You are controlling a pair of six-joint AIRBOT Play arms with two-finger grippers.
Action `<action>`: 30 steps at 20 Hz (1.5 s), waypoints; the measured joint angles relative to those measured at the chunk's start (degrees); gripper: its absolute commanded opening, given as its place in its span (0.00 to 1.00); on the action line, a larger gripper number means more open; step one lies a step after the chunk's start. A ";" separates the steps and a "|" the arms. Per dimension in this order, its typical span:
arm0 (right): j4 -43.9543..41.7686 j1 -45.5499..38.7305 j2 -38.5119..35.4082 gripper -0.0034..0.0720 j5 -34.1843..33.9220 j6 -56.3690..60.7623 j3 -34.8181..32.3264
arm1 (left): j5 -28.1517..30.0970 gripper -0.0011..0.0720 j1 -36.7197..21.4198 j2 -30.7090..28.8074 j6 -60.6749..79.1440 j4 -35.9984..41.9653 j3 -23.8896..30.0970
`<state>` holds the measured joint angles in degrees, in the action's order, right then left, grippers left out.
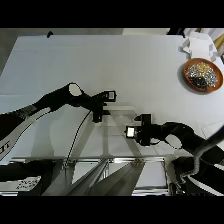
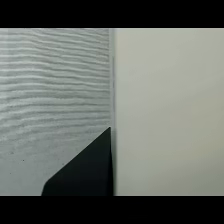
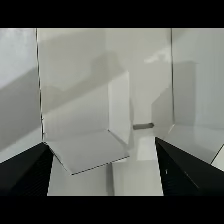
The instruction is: Fold the box and place the chain.
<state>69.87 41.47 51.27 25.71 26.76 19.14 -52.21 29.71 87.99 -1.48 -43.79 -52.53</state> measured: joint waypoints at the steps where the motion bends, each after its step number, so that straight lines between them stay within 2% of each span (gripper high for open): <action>1: -0.42 0.00 0.00 0.97 0.17 0.00 0.48 | -0.04 0.03 0.00 0.00 0.02 -0.02 0.00; 8: -1.70 -3.65 0.02 0.97 2.36 0.26 4.85 | 0.04 0.03 0.00 0.00 -0.22 0.04 0.00; 17: -2.73 -7.43 0.02 0.97 4.83 -0.35 5.73 | 0.07 0.03 0.00 0.00 -0.04 0.07 0.00; 30: -13.55 -12.76 2.91 0.97 3.63 -13.00 6.27 | 0.09 0.03 0.00 0.00 -0.04 0.07 0.02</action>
<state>56.31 28.71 54.17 29.34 13.76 25.41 -52.12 29.71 87.99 -1.52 -43.72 -52.51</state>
